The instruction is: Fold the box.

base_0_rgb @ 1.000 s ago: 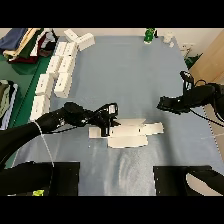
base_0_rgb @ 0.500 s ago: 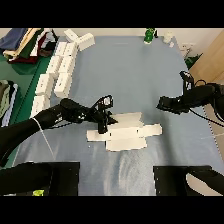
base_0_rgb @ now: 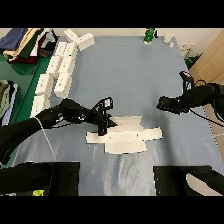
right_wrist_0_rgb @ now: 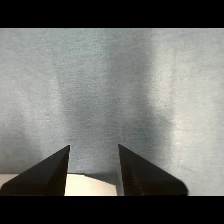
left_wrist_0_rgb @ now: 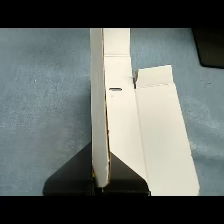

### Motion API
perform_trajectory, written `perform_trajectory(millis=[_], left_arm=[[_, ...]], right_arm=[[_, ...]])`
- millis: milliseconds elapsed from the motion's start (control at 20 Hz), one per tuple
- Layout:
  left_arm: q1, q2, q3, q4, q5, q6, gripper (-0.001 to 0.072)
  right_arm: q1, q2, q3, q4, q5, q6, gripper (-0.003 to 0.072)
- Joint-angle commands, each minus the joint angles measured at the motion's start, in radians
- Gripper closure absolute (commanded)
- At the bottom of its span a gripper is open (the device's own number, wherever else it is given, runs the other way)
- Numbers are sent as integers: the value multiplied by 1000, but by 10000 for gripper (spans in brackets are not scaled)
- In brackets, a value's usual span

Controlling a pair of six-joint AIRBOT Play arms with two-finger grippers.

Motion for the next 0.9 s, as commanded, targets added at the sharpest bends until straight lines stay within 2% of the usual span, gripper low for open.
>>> perform_trajectory(millis=[0, 300, 350, 400, 450, 500, 650, 850], left_arm=[[0, -2, -1, 72, -14, -77, 698], [-18, -1, -1, 96, -8, -98, 698], [-16, -1, -1, 96, -8, -98, 697], [-16, -1, -1, 96, -7, -97, 698], [-16, -1, -1, 96, -6, -98, 697], [-16, -1, -1, 95, -6, -98, 698], [-16, -1, -1, 95, -7, -98, 697], [-16, -1, -1, 95, -8, -98, 697]], right_arm=[[0, 0, 1, 1, 0, 0, 225], [0, 0, 1, 7, -2, 0, 226], [0, 0, 1, 11, -5, 0, 279], [0, 1, 1, 23, -16, 0, 418], [0, 1, 1, 41, -39, -2, 623], [0, 1, 2, 69, -69, -22, 683], [14, 4, 2, 198, -193, -151, 684], [146, 101, 1, 149, -354, -116, 684]])
